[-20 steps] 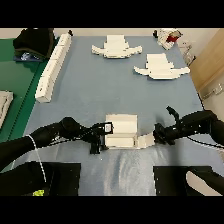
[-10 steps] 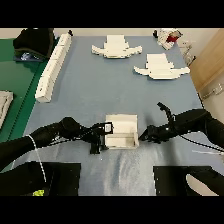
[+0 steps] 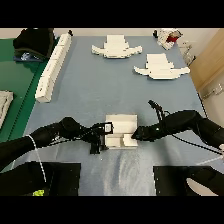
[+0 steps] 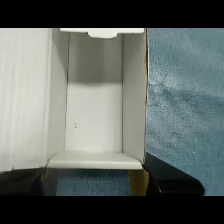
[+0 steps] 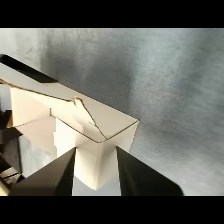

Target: Fold the box.

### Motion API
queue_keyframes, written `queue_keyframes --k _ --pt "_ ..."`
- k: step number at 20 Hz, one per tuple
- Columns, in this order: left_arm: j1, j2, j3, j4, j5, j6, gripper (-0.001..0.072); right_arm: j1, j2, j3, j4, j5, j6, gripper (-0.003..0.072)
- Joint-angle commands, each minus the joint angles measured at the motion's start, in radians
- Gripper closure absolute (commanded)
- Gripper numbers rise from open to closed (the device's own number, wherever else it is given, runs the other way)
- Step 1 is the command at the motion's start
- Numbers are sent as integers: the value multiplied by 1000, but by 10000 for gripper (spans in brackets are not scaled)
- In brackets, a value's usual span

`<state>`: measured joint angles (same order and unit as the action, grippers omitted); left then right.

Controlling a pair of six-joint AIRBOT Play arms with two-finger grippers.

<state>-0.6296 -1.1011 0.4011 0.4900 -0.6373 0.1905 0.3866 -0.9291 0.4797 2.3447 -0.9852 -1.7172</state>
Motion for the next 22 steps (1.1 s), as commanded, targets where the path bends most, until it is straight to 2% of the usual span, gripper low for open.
queue_keyframes --k 1,4,7,17,22 --pt "0 1 0 0 0 0 199 128 0 46 -228 90 249 302" --pt "0 1 0 0 0 0 199 232 -1 111 -441 79 485 302" --pt "0 1 0 0 0 0 199 309 -35 163 -599 3 663 302" --pt "0 1 0 0 0 0 199 470 -301 343 -715 -132 874 303" --pt "0 1 0 0 0 0 199 470 -322 348 -757 -164 916 304"
